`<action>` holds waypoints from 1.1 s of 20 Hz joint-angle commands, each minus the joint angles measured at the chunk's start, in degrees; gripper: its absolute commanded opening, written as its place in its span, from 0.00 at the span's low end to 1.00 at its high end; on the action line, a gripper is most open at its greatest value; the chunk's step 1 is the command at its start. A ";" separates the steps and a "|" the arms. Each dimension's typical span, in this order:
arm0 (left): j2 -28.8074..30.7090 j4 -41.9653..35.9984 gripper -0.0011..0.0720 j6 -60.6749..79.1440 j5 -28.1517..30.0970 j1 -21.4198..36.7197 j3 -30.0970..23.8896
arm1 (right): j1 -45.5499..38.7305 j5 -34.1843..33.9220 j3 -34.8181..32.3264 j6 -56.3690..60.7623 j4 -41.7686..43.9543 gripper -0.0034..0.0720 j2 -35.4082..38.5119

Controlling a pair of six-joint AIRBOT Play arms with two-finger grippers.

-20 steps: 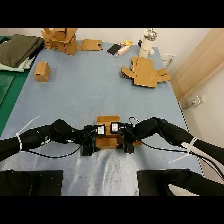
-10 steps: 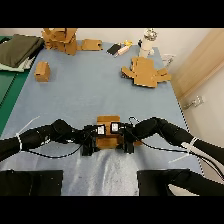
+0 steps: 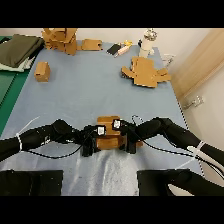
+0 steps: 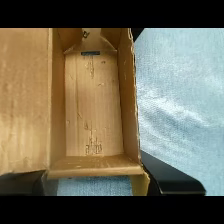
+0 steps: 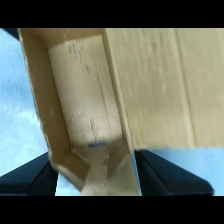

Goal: Fold the box.

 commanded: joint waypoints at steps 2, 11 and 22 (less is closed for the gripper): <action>-0.02 0.00 0.49 -0.04 0.15 -0.04 0.04 | 0.00 -2.73 0.09 15.47 -10.47 0.99 4.46; -0.02 0.00 0.49 -0.04 0.15 -0.04 0.04 | 0.02 -19.12 0.00 55.82 4.57 0.99 12.92; -0.02 0.00 0.49 -0.04 0.15 -0.04 0.04 | 0.02 1.66 0.09 73.18 10.36 0.05 12.83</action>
